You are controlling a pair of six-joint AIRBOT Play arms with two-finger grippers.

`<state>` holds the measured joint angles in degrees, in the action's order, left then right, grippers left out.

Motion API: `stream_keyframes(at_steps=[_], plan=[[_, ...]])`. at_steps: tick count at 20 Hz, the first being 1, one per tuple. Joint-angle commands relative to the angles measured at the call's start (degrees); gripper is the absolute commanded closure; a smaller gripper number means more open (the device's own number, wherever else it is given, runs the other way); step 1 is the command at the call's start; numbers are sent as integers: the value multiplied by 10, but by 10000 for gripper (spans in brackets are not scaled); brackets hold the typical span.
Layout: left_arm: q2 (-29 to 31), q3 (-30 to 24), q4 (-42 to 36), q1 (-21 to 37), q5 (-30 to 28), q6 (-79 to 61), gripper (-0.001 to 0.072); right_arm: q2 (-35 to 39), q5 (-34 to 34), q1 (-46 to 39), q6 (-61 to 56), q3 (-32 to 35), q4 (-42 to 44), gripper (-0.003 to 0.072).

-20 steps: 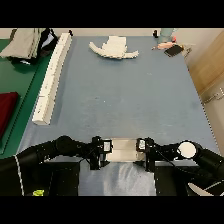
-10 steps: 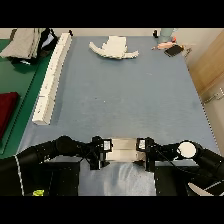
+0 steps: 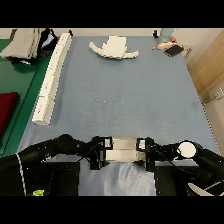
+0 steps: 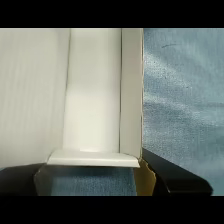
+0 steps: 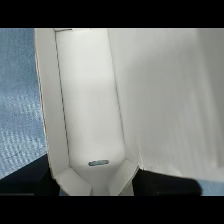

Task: Fold the box.

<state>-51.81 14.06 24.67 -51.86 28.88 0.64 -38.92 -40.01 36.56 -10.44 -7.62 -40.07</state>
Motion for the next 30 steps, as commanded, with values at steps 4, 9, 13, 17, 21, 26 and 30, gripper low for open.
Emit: stream_keyframes(at_steps=[4,9,13,17,21,26,30], plan=[[-9,7,11,5,1,-19,9,1,0,0,0,0,0,163],[-20,15,5,5,9,-28,9,1,0,0,0,0,0,163],[-20,15,-7,5,9,-28,10,0,0,0,0,0,0,163],[-20,15,-9,5,9,-28,306,0,0,0,0,0,0,163],[-20,15,-9,5,9,-28,302,0,0,0,0,0,0,163],[-20,15,-9,5,9,-27,303,0,0,0,0,0,0,163],[-20,15,-8,5,9,-27,302,0,0,0,0,0,0,163]])
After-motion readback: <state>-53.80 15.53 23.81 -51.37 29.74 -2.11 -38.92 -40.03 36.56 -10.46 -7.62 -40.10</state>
